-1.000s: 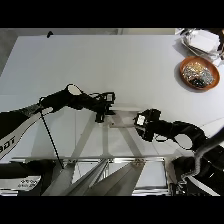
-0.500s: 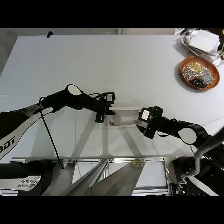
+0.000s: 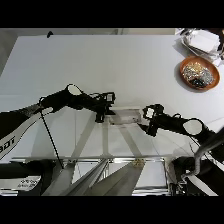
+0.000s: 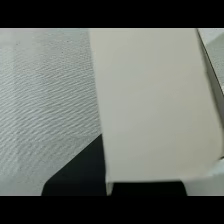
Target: Fold the box and place the chain.
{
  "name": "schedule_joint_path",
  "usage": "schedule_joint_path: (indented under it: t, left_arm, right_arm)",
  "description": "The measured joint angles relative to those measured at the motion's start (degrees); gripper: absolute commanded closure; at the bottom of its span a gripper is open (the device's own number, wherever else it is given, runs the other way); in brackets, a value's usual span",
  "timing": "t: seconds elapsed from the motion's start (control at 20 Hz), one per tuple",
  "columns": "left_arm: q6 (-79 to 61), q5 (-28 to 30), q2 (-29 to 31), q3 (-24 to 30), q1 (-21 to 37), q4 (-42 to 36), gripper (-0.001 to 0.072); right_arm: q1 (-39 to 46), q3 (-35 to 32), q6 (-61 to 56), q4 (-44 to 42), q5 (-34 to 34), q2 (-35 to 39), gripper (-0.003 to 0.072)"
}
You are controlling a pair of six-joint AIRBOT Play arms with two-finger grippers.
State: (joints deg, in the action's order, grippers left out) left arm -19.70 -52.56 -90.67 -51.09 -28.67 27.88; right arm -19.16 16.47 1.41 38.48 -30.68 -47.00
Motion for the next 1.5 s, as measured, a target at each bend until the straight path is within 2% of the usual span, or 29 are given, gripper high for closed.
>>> schedule_joint_path:
  t: [0.4, 0.85, 1.5]
  left_arm:
    - [0.02, 0.0, 0.0, 0.0, 0.0, 0.02, 0.0698]
    - [0.02, 0.02, 0.0, 0.0, 0.0, -0.02, 0.0698]
    - [-0.04, -0.02, 0.0, -0.02, 0.02, 0.15, 0.0698]
  right_arm:
    - [1.46, 0.0, 12.41, -8.02, -0.66, -5.4, 0.0015]
    - [5.29, 2.05, 24.11, -16.0, -5.14, -12.31, 0.0015]
    - [5.62, 4.59, 26.32, -17.55, -12.04, -18.08, 0.0055]
